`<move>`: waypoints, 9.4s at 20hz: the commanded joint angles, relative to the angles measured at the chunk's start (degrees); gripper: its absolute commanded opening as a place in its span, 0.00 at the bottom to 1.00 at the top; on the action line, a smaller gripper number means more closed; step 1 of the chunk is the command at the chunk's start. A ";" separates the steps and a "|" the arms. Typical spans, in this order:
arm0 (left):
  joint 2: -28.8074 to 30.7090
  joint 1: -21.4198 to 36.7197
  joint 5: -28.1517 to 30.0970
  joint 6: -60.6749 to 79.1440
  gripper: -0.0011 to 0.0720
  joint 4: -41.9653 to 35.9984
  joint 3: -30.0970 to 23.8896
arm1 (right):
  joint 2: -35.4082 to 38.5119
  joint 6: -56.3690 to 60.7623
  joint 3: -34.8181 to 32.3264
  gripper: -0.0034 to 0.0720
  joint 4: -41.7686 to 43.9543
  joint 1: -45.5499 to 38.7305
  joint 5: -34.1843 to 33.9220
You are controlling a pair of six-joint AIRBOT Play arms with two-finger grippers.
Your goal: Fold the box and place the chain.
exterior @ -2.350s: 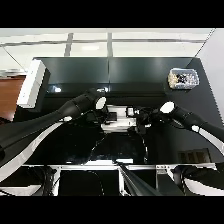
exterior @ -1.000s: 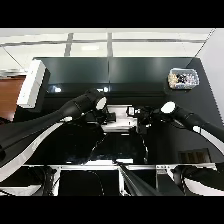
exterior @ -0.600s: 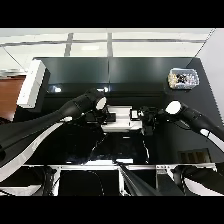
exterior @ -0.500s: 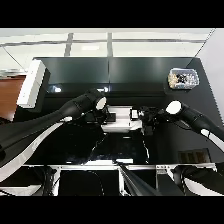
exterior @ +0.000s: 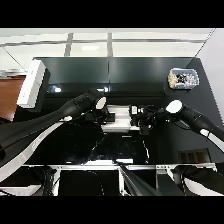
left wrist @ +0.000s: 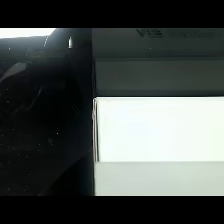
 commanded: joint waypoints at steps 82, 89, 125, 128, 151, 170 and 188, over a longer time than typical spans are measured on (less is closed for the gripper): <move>-0.04 0.02 0.13 0.07 0.05 -0.04 0.00 | -11.52 107.01 21.38 0.51 -27.26 8.39 13.79; -0.04 0.02 0.13 0.07 0.05 -0.04 0.00 | -13.40 126.51 25.22 0.51 -43.76 15.91 15.26; -0.04 0.02 0.15 0.07 0.05 -0.02 0.00 | -15.43 130.42 30.01 0.54 -46.25 16.74 19.19; -0.04 0.02 0.15 0.07 0.05 -0.02 0.00 | -12.07 126.55 31.95 0.54 -46.73 16.68 20.15; -0.04 0.02 0.17 0.09 0.05 -0.02 0.00 | -30.18 123.43 58.99 0.96 -61.99 -30.58 16.17; -0.04 0.02 -0.68 0.07 0.05 -0.07 0.00 | -47.28 115.67 79.87 0.06 -54.36 -34.01 24.92; -0.04 0.02 -1.29 0.07 0.05 -0.02 0.00 | -2.27 95.84 77.13 0.06 -25.68 -30.62 25.68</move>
